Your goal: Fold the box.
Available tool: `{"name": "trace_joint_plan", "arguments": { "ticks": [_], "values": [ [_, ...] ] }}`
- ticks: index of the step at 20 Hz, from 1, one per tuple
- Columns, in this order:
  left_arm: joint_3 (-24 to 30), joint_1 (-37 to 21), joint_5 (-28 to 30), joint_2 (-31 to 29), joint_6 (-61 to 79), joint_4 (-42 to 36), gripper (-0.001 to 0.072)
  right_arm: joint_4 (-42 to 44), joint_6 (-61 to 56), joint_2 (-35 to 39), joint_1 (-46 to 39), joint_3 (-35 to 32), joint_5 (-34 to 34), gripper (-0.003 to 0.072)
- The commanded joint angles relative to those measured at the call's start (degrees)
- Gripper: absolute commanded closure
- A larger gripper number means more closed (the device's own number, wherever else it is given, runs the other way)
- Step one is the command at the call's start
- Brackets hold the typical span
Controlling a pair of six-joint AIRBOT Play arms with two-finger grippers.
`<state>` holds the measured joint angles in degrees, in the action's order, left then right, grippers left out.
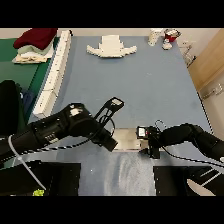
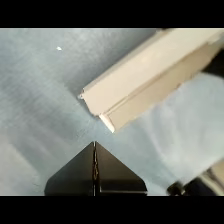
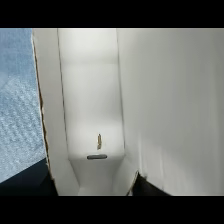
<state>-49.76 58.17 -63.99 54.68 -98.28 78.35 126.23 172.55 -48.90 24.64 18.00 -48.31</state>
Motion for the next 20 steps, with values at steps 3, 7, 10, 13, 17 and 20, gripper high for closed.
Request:
{"name": "trace_joint_plan", "arguments": {
  "ticks": [3, 7, 10, 13, 17, 20],
  "values": [
    [13.5, -15.4, 4.5, -9.7, 57.9, -17.9, 0.0682, 0.0, 0.0, 0.0, 0.0, 0.0, 0.0, 0.0177],
    [22.0, -23.8, 14.7, -8.7, 80.5, -36.0, 0.0013, 0.0, 0.0, 0.0, 0.0, 0.0, 0.0, 0.0177],
    [27.0, -22.8, 23.9, -6.3, 95.2, -41.8, 0.0014, 0.0, 0.0, 0.0, 0.0, 0.0, 0.0, 0.0178],
    [29.9, -19.6, 29.9, -3.5, 105.2, -46.9, 0.0014, 0.0, 0.0, 0.0, 0.0, 0.0, 0.0, 0.0177],
    [30.2, -15.8, 33.7, 0.8, 112.5, -55.6, 0.0013, 0.0, 0.0, 0.0, 0.0, 0.0, 0.0, 0.0178],
    [30.2, -15.6, 33.9, 2.5, 115.1, -59.3, 0.0014, 0.0, 0.0, 0.0, 0.0, 0.0, 0.0, 0.0178]
  ]
}}
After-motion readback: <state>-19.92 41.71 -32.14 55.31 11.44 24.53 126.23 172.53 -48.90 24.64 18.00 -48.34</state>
